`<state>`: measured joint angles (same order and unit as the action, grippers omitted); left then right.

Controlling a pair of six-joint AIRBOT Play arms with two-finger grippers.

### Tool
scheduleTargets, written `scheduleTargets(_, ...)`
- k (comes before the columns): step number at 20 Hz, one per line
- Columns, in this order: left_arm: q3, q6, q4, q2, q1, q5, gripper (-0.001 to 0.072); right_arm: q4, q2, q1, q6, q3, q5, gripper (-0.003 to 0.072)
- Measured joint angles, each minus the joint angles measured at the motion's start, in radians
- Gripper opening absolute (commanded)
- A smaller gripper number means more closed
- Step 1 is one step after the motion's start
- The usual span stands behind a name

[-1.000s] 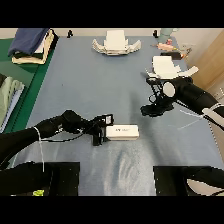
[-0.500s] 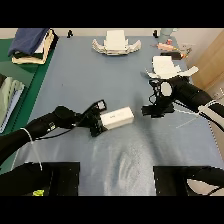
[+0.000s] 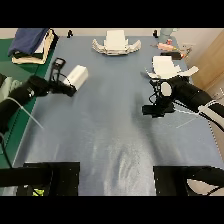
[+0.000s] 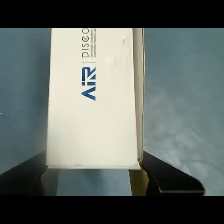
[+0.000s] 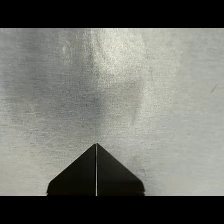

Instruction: Fold the box.

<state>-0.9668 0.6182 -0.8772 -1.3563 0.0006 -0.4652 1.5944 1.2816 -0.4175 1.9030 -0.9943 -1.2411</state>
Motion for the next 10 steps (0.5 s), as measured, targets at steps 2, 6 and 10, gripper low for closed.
scheduleTargets(2, -0.159, 0.090, -0.064, -0.115, 0.060, -0.006, 0.0494, 0.000, 0.000, 0.000, 0.000, 0.000, 0.000, 0.0005)
scheduleTargets(6, -0.459, 0.227, -0.155, -0.343, 0.136, -0.016, 0.0495, 0.000, 0.000, 0.000, 0.001, 0.000, 0.000, 0.0005)
scheduleTargets(10, -0.687, 0.288, -0.188, -0.535, 0.161, -0.028, 0.0494, -0.001, 0.000, 0.000, 0.001, 0.000, 0.000, 0.0005)
